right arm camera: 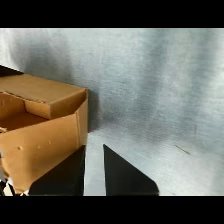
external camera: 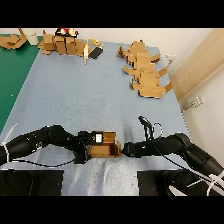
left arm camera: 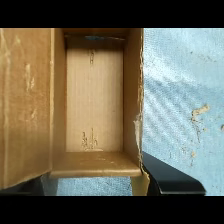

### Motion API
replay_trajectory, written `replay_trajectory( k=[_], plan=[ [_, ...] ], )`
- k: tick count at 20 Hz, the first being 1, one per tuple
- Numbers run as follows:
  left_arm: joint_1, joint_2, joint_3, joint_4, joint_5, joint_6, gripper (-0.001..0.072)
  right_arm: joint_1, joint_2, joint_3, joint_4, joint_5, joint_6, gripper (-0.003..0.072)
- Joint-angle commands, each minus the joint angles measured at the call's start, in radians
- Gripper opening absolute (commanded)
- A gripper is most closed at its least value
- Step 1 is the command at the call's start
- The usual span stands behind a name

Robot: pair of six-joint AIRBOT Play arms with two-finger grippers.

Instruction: Fold the box.

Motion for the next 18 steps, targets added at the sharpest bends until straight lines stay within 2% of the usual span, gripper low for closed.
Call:
replay_trajectory(
  k=[1,2,3,4,9,10,11,12,14,18],
  plan=[
    [0.0,0.0,0.001,0.0,0.0,0.0,0.0246,0.021,0.02,0.001,0.023,0.019,-0.009,0.0179],
    [0.0,0.0,0.001,0.0,0.0,0.0,0.0246,0.033,0.02,0.001,0.033,0.034,-0.009,0.018],
    [0.0,0.0,0.001,0.0,0.0,0.0,0.0246,0.043,0.02,0.001,0.053,0.053,-0.009,0.0238],
    [0.0,0.0,0.001,0.0,0.0,0.0,0.0246,0.056,0.02,0.001,0.064,0.077,-0.007,0.0334],
    [0.0,0.0,0.001,0.0,0.0,0.0,0.0246,0.123,0.002,0.001,0.101,0.176,-0.006,0.0338],
    [0.0,0.0,0.001,0.0,0.0,0.0,0.0246,0.136,-0.011,0.001,0.103,0.187,0.0,0.0351],
    [0.0,0.0,0.001,0.0,0.0,0.0,0.0246,0.153,-0.028,0.004,0.1,0.201,0.008,0.04],
    [0.0,0.0,0.001,0.0,0.001,0.0,0.0246,0.166,-0.05,0.015,0.09,0.207,0.024,0.0399],
    [0.0,0.0,0.001,0.0,0.0,0.0,0.0246,0.192,-0.117,0.062,-0.003,0.2,0.095,0.0398],
    [0.0,0.0,0.001,0.0,0.0,0.0,0.0246,0.277,-0.289,0.211,-0.301,0.066,0.365,0.0398]
  ],
)
